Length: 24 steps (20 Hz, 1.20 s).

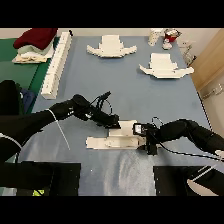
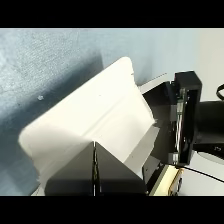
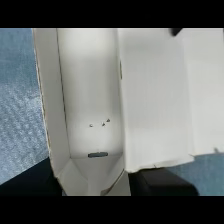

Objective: Fold the box.

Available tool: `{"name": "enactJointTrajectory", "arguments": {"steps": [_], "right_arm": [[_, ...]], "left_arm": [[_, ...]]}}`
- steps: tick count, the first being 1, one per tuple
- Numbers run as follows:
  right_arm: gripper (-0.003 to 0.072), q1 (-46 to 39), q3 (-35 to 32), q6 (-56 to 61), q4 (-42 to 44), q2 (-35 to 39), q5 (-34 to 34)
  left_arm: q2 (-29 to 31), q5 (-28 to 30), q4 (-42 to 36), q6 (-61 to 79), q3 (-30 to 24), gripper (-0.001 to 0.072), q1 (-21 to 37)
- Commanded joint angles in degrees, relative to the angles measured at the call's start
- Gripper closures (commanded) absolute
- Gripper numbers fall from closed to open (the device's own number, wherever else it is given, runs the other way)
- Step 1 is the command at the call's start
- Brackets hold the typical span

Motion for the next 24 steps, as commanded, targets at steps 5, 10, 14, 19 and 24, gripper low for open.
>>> {"name": "enactJointTrajectory", "arguments": {"steps": [5, 10, 14, 19, 24], "right_arm": [[0.0244, 0.0, 0.0, -0.1, -0.1, 0.0, 0.0], [0.0244, 0.0, 0.0, -0.1, -0.1, 0.0, 0.0], [0.0244, 0.0, 0.0, -0.1, -0.1, 0.0, 0.0], [0.0244, 0.0, 0.0, -0.1, -0.1, 0.0, 0.0], [0.0244, 0.0, 0.0, -0.1, -0.1, 0.0, 0.0]], "left_arm": [[8.6, -4.4, 5.4, 7.6, 3.1, 0.0698, -0.1], [28.8, -5.6, 27.6, 7.2, 0.3, 0.0698, -5.6], [39.1, -4.7, 38.6, 7.2, -6.3, 0.0696, -14.8], [39.5, -3.4, 41.8, 12.5, -11.5, 0.0605, -15.9], [35.5, 2.4, 35.4, 31.8, -17.9, 0.0012, -5.9]]}}
